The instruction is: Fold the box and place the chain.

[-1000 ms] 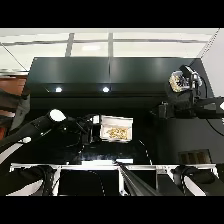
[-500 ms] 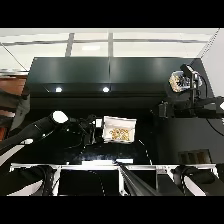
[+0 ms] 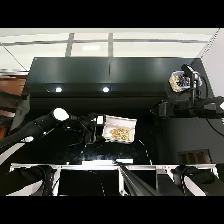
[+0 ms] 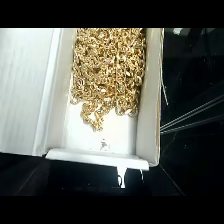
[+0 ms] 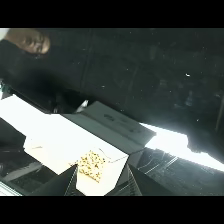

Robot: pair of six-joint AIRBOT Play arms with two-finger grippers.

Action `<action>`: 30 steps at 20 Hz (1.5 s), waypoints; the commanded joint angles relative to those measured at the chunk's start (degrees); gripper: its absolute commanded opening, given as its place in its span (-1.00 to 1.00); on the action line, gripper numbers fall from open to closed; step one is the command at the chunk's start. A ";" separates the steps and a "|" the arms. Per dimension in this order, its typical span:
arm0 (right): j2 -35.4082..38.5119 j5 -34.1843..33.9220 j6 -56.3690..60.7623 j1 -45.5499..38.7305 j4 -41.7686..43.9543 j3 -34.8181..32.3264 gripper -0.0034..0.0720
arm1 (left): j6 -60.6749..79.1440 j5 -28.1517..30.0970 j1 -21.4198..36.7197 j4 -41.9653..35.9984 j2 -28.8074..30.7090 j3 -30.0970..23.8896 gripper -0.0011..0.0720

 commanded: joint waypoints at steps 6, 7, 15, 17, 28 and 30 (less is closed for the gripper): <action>0.02 -0.39 0.79 0.00 -0.24 -0.02 0.10 | 0.61 -1.40 -0.39 0.02 -0.76 0.68 0.89; 0.00 -0.81 0.79 0.00 -0.26 -0.04 0.10 | 0.61 -1.36 -0.76 0.00 -0.81 0.66 0.84; -1.25 -1.73 -0.42 0.48 0.98 -1.01 0.94 | 0.48 0.24 -1.75 0.42 -1.11 0.66 -0.06; -4.46 -4.00 -3.67 4.04 2.32 -1.01 0.94 | 0.42 1.60 -1.75 0.42 -1.11 0.66 -0.06; -14.49 -9.53 -51.54 14.95 1.90 -0.94 0.94 | 0.20 4.07 -1.64 0.44 -1.11 1.01 -0.06; -15.02 -8.33 -53.88 14.51 2.80 -0.98 0.93 | 0.20 4.07 -1.66 0.44 -1.11 1.01 -0.06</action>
